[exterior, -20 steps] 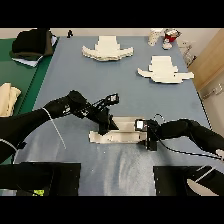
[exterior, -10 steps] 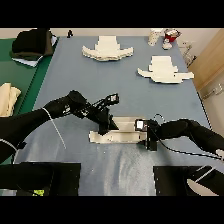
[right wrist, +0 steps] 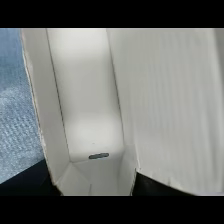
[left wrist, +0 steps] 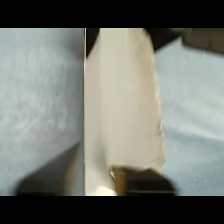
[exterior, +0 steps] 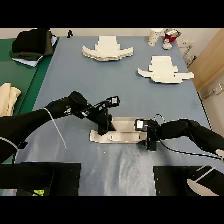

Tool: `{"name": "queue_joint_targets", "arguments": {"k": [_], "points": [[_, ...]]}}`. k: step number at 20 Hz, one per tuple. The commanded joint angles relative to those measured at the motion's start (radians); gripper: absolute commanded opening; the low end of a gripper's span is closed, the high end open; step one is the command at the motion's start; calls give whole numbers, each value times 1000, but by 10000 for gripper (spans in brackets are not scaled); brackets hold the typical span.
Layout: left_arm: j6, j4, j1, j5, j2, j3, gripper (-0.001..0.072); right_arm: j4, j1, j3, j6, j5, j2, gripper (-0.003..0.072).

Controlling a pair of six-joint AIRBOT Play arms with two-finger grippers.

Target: Fold the box.

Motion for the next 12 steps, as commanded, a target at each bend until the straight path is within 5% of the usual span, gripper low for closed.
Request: {"name": "queue_joint_targets", "arguments": {"k": [1, 4, 8, 10, 12], "points": [[-76, -29, -1, -16, 2, 3, 459, 0, 1, 0, -3, 0, 0, 508], [-135, -6, 4, -38, 8, 3, 549, 0, 1, 0, -2, 0, 0, 508], [-362, 117, 48, -142, 77, 6, 543, 0, 1, 0, -3, 0, 0, 508], [-492, 188, 87, -212, 126, 7, 367, 0, 1, 0, -3, 0, 0, 508], [-567, 240, 117, -278, 170, 7, 28, 0, 1, 0, -3, 0, 0, 508]]}}
